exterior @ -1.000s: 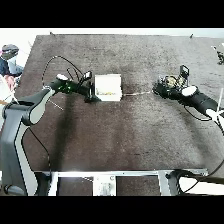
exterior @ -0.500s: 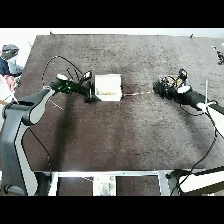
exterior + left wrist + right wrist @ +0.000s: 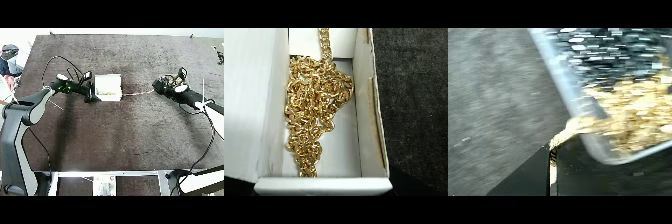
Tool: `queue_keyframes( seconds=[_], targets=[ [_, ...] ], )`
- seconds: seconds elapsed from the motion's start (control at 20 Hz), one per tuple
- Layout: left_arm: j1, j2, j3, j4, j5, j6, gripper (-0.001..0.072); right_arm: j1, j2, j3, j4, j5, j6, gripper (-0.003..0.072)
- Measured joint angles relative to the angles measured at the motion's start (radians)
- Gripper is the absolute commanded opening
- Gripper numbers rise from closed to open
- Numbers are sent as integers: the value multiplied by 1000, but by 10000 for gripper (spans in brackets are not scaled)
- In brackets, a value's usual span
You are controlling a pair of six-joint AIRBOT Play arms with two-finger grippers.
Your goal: Fold the box and place the chain.
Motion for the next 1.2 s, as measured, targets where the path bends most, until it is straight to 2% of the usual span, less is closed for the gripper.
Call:
queue_keyframes(
  seconds=[0.35,0.6,0.9,1.2],
  targets=[
    [0,0,0,0,0,0,415,193,224,1,3,33,-50,14],
    [0,0,0,0,0,0,415,372,352,64,3,-27,-85,14],
    [0,0,0,0,0,0,414,517,332,221,-28,-51,-102,14],
    [0,0,0,0,0,0,414,579,252,267,-51,-5,-105,14]
  ],
)
